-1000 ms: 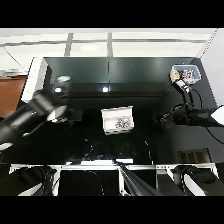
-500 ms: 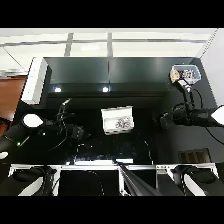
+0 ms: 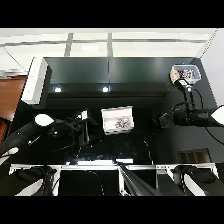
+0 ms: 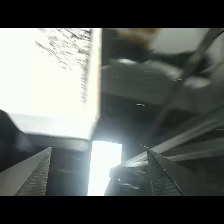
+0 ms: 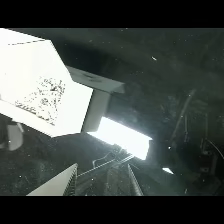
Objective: Fold the box and place the chain.
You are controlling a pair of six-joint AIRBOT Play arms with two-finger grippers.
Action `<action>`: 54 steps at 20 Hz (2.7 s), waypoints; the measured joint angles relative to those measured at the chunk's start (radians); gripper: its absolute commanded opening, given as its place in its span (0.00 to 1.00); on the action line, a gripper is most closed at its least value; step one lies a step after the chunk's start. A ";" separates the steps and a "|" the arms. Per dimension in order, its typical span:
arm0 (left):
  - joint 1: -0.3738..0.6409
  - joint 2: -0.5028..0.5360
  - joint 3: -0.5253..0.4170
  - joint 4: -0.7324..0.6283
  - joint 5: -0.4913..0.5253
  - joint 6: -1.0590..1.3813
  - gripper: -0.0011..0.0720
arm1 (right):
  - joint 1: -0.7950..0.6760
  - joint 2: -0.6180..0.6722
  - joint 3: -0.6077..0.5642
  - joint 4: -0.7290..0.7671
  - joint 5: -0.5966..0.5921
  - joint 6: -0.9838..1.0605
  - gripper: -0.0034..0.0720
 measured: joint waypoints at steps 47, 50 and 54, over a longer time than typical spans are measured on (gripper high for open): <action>-0.103 -0.236 0.184 0.034 0.099 0.089 0.51 | 0.212 -0.440 0.233 0.224 -0.167 -0.741 0.99; -0.103 -0.236 0.184 0.034 0.100 0.089 0.51 | 0.237 -0.443 0.247 0.224 -0.108 -0.820 0.99; -0.103 -0.236 0.184 0.034 0.100 0.089 0.51 | 0.288 -0.444 0.230 0.218 -0.077 -0.878 0.99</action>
